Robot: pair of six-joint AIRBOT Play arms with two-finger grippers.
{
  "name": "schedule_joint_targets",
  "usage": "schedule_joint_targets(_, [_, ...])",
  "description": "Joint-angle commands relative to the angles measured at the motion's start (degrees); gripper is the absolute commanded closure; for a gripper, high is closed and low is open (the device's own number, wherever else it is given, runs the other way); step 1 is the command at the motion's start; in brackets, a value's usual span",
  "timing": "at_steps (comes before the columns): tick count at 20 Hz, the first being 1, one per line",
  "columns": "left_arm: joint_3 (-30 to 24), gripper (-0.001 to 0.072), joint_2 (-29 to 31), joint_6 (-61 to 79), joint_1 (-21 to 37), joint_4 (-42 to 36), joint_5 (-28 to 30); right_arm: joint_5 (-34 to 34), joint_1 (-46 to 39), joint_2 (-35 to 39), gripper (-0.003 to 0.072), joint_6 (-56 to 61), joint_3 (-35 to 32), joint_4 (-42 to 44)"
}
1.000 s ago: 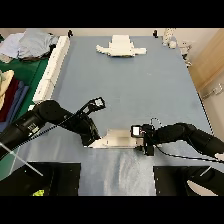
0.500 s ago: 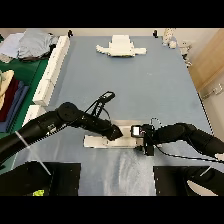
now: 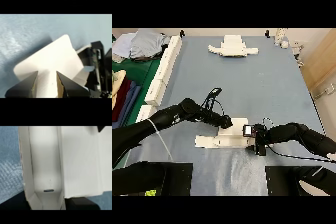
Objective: Fold the box.
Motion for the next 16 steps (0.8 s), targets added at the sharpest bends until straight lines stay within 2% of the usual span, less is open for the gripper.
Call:
schedule_joint_targets(1, [0.09,0.0357,-3.17,-1.55,0.55,0.31,-1.42,-0.09,0.02,0.02,0.0238,-0.07,0.00,-0.13])
schedule_joint_targets(8, [2.97,0.0356,-1.60,-0.70,0.57,0.57,-2.08,-0.11,0.02,0.02,0.0238,-0.07,0.02,-0.15])
schedule_joint_targets(12, [7.96,0.0356,4.13,7.06,0.57,0.72,-8.92,-0.11,0.02,0.02,0.0238,-0.07,0.00,-0.15])
schedule_joint_targets(16, [10.38,0.0357,10.84,12.68,0.57,3.17,-14.88,-0.09,0.02,0.02,0.0238,-0.07,0.02,-0.15])
